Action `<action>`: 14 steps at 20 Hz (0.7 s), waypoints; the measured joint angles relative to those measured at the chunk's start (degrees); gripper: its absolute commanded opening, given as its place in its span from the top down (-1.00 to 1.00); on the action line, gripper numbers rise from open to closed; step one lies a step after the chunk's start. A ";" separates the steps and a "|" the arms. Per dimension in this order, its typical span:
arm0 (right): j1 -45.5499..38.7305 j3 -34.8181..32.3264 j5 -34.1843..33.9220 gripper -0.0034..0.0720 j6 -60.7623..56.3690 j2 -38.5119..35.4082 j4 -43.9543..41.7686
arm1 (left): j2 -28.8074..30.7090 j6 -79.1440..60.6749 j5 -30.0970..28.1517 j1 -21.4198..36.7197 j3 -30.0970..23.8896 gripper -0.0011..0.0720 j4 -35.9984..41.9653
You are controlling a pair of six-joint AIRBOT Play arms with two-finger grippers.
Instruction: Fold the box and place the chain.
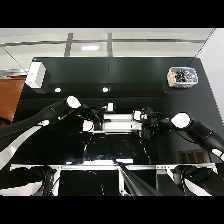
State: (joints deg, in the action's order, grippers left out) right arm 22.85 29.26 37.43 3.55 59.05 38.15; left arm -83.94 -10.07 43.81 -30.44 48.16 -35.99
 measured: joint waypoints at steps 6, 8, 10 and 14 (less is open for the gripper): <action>-0.61 0.37 0.87 -0.96 7.08 3.82 -4.59 | 0.00 0.02 -0.04 0.00 0.00 0.89 0.09; -1.29 0.63 1.51 -0.96 9.16 5.29 -6.29 | 0.00 0.04 -0.13 0.00 0.00 0.89 0.26; -2.01 0.83 2.14 -0.96 10.69 6.67 -7.48 | 0.00 0.07 -0.13 0.00 0.00 0.89 0.39; -2.89 1.01 2.91 -0.96 12.17 8.76 -8.74 | 0.00 0.09 -0.11 0.00 0.00 0.89 0.44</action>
